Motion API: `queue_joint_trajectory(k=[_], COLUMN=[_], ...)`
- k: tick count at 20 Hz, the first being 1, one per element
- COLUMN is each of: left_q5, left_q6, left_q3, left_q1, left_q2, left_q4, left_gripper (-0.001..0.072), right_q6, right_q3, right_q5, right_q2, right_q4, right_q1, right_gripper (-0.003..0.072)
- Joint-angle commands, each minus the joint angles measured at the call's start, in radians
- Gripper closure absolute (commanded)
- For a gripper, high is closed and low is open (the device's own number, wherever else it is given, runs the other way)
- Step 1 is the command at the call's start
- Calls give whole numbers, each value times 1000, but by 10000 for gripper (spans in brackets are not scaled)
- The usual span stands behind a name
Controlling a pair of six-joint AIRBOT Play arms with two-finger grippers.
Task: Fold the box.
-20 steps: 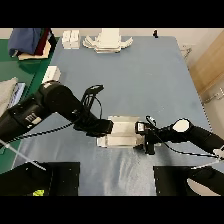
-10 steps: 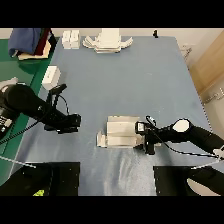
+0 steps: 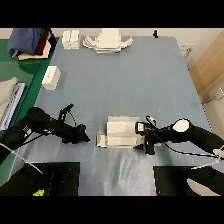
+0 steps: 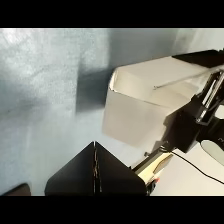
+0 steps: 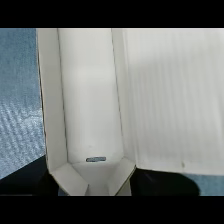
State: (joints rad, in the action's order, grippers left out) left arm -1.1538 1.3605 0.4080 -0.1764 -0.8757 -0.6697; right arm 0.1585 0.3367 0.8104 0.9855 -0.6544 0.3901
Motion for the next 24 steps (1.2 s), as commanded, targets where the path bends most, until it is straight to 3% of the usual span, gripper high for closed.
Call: queue_joint_trajectory(k=[1, 5, 11, 14, 20, 24], left_q5=[75, 92, 232, 229, 163, 156], left_q6=[-66, -68, -59, -74, -48, -21], left_q3=[-31, -31, -29, -24, 80, 95], left_q1=[8, -7, -183, -220, -222, -224], left_q2=[-62, -122, -175, -210, -121, -115], left_q4=[69, 93, 172, 215, 223, 221], left_gripper=[698, 697, 697, 697, 697, 694], right_q6=[0, 0, 0, 0, 0, 0], right_q3=[1, 1, 1, 1, 1, 1], right_q5=[0, 0, 0, 0, 0, 0], right_q2=[0, 0, 0, 0, 0, 0], right_q4=[0, 0, 0, 0, 0, 0], right_q1=[0, 0, 0, 0, 0, 0], right_gripper=[173, 173, 173, 173, 173, 173])
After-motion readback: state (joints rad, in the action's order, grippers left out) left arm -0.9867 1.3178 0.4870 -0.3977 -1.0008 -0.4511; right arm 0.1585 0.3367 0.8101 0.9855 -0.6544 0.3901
